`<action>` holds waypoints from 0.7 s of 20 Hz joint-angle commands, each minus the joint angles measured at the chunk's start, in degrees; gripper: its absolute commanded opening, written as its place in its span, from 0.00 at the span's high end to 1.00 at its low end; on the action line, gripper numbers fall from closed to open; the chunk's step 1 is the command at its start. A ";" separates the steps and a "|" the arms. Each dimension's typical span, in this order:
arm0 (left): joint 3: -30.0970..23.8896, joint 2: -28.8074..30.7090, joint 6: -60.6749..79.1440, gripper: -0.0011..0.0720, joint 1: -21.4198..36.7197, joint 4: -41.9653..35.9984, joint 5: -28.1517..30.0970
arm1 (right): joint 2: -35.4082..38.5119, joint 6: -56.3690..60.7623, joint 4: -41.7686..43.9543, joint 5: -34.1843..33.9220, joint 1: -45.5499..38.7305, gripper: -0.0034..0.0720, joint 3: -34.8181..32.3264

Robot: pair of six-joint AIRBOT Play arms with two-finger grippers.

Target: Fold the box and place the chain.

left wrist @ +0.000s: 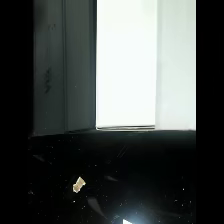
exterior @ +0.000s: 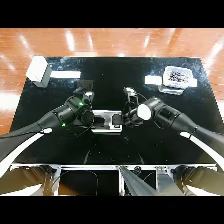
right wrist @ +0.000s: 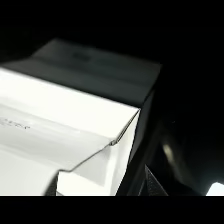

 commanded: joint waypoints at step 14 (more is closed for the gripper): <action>0.02 -0.02 0.04 0.95 0.00 0.04 -0.57 | -7.87 13.18 -16.74 7.65 7.26 0.48 6.23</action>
